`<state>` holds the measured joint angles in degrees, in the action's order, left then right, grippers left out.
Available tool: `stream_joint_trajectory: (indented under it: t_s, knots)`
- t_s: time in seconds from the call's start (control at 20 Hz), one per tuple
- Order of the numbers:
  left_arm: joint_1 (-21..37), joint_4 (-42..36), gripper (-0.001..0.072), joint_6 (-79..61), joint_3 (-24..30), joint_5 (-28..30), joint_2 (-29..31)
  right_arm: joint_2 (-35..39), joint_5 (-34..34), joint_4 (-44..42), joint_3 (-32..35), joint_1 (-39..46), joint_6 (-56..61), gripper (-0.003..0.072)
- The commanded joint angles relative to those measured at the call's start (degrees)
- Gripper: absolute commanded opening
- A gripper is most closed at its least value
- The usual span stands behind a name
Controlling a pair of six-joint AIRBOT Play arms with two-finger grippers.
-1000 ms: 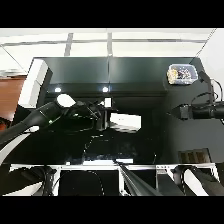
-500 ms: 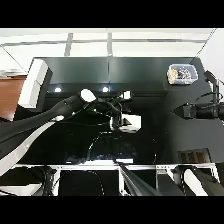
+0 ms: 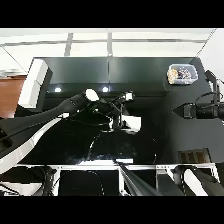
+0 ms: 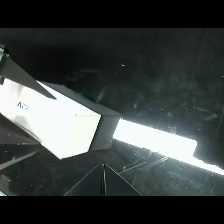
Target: Fold the box and place the chain.
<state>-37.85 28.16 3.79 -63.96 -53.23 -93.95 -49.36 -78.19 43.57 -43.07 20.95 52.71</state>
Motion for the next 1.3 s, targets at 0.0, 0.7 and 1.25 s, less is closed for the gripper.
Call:
stream_joint_trajectory:
  t_s: [0.0,0.7,1.25]
  knots:
    - [-0.02,0.98,0.07,-4.7,-0.13,-2.01,-0.15,0.04,0.04,0.04,0.02,0.0,0.0,0.0011]
    - [-3.45,5.75,0.0695,-6.36,-0.11,1.33,-0.72,0.04,0.5,0.02,0.02,0.0,0.0,0.0011]
    - [-4.33,33.48,0.0345,32.61,-2.27,4.02,10.03,0.04,0.44,0.02,0.02,0.0,0.02,0.0011]
